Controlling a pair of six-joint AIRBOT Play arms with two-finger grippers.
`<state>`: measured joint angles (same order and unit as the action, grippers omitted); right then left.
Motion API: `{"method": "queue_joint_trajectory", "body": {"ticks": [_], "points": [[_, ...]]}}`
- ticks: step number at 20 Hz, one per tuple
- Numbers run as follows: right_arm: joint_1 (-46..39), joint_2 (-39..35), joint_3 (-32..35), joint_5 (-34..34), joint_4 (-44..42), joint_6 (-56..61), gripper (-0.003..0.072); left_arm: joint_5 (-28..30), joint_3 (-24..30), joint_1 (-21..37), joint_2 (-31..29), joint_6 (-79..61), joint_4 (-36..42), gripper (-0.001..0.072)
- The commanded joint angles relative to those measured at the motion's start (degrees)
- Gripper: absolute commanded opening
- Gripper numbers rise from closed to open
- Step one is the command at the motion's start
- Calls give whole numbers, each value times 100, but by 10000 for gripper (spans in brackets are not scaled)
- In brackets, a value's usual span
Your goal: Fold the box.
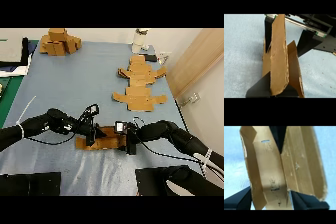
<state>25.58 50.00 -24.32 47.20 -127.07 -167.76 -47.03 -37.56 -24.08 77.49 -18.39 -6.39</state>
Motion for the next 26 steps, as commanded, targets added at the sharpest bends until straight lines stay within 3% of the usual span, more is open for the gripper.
{"method": "queue_joint_trajectory", "body": {"ticks": [1, 15, 19, 21, 26], "points": [[-15, 157, -7, 35, 28, -149, 706, 0, 2, 0, 0, 0, 0, 13], [-11, 815, -72, -227, -94, -437, 702, 0, 2, 0, 0, 0, 0, 13], [-11, 826, -85, -210, -90, -435, 658, 0, 2, 0, 0, 0, 0, 14], [-11, 826, -85, -142, -92, -435, 533, 0, 2, 0, 0, 0, 0, 14], [-11, 826, -85, -146, -90, -435, 533, 0, 2, 0, 0, 0, 0, 14]]}}
